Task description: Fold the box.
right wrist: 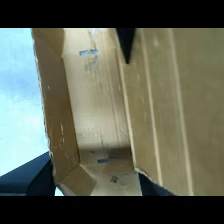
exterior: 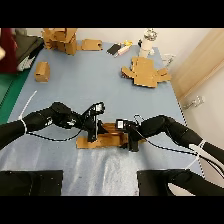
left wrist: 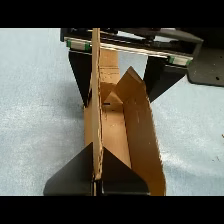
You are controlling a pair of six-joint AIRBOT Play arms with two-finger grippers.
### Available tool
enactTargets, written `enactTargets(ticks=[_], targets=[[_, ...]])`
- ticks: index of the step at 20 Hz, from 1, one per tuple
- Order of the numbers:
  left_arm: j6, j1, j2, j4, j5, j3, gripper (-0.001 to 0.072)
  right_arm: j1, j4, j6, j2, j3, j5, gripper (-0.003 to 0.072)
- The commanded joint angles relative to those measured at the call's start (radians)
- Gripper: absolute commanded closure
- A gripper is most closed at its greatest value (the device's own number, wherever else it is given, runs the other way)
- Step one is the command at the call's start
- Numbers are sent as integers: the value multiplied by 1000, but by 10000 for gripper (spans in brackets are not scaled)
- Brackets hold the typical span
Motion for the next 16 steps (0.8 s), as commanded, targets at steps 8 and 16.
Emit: enactTargets(ticks=[8, 16], targets=[[0, 0, 0, 0, 1, 0, 697, 13, -64, 8, -22, -1, 8, 14], [0, 0, 0, 0, 1, 0, 697, 13, -55, 8, -42, -1, 29, 172]])
